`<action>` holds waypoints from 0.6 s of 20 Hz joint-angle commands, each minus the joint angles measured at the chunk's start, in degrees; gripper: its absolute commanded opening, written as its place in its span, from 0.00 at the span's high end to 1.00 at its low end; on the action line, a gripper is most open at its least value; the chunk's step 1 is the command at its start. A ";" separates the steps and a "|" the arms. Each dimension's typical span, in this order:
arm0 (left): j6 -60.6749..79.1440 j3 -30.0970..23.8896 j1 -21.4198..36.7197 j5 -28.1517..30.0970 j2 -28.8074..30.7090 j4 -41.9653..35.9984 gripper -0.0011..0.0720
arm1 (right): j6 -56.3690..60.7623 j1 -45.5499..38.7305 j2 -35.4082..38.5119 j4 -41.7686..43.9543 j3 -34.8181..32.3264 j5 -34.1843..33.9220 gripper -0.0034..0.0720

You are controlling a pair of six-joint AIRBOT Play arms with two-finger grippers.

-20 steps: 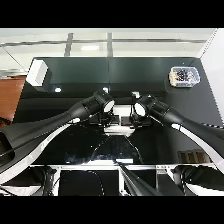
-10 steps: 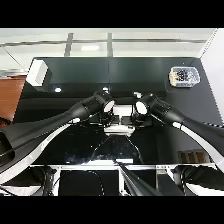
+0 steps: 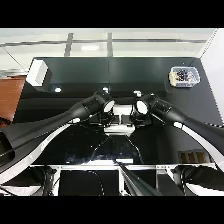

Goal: Fold the box and place the chain.

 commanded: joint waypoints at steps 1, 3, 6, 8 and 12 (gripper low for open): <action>0.07 0.00 0.11 -0.26 -0.02 0.02 0.95 | -4.68 0.00 3.32 -0.09 1.86 1.86 0.54; 0.07 0.00 0.11 -0.24 -0.02 0.04 0.95 | -7.69 -0.22 8.35 -2.05 3.13 5.11 0.54; 0.07 0.00 0.11 0.00 -0.02 0.02 0.95 | -11.28 -1.40 18.34 -15.30 3.45 9.16 0.55; 0.04 0.00 0.11 0.15 -0.02 0.00 0.95 | -12.37 -3.15 21.64 -34.12 2.23 9.16 0.55; 0.07 0.00 0.09 -0.24 -0.02 -0.24 0.95 | -12.04 -17.35 21.00 -41.13 -4.52 -11.41 0.55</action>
